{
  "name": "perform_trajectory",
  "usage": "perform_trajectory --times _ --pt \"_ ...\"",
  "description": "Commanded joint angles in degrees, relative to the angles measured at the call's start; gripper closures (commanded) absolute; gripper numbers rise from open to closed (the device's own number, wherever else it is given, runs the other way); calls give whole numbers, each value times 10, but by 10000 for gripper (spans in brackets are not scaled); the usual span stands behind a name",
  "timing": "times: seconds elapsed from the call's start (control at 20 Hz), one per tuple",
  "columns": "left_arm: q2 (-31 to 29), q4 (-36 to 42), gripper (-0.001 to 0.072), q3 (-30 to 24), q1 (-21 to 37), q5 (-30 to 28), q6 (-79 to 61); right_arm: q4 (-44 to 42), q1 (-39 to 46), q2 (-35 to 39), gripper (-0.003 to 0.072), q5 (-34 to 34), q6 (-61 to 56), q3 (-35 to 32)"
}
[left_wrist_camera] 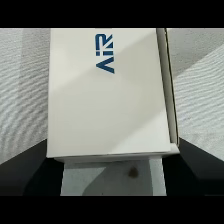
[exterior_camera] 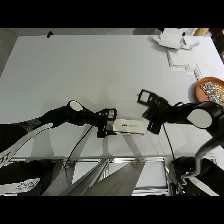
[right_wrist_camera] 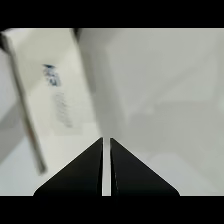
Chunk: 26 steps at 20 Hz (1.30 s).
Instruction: Fold the box and place the chain.
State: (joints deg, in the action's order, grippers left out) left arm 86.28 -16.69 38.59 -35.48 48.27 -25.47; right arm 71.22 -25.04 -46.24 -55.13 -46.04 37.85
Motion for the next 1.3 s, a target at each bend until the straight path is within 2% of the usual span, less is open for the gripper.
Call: perform_trajectory --times 0.0,0.2,0.4,0.55,0.65,0.8,0.95,1.1,1.25 --pt "0 -1 559 0 0 0 0 20 120 -5 627 -6 -22 -4" --pt "0 0 559 0 0 0 0 19 210 -73 627 -58 -51 -9" --pt "0 21 560 0 -1 0 -1 5 217 -130 627 -72 -51 -9" --pt "-5 23 561 0 1 19 43 -8 217 -140 626 -73 -51 -9" --pt "-43 22 611 0 21 3 74 -7 217 -140 626 -75 -51 -9" --pt "-147 -25 617 0 94 -27 150 -7 217 -140 626 -77 -51 -9" --pt "-262 -124 617 0 203 -94 314 -7 217 -140 626 -76 -51 -9" --pt "-341 -275 615 0 330 -146 559 -7 217 -140 626 -77 -51 -9" --pt "-371 -429 594 0 459 -140 751 -7 217 -140 626 -77 -51 -9"
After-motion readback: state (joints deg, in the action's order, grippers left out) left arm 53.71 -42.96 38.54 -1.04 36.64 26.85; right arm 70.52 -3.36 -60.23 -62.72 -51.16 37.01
